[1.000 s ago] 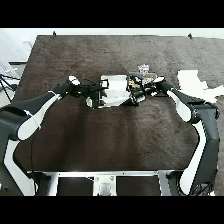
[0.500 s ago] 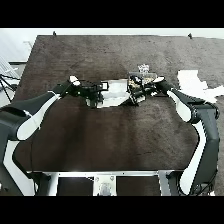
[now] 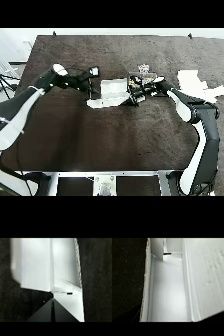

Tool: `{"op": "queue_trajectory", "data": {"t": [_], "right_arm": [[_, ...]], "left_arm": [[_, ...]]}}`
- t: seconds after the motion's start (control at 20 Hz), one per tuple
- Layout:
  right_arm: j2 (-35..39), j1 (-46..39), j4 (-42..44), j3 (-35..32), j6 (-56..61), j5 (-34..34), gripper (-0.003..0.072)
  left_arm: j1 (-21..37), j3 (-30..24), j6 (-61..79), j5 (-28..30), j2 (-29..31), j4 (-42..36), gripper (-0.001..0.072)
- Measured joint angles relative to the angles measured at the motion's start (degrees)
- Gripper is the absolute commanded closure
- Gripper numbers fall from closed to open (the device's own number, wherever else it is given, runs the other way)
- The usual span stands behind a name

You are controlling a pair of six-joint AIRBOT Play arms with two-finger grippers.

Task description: Fold the box and place the chain.

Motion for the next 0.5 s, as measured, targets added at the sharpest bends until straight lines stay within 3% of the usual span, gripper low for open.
{"op": "queue_trajectory", "data": {"t": [0.3,0.5], "right_arm": [[0.0,0.0,0.0,0.0,0.0,0.0,0.0250],[0.0,0.0,0.0,0.0,0.0,0.0,0.0250]], "left_arm": [[2.8,-11.7,-4.9,5.1,8.7,-4.8,0.0694],[3.1,-20.4,-9.8,9.8,11.1,-8.7,0.0694]]}}
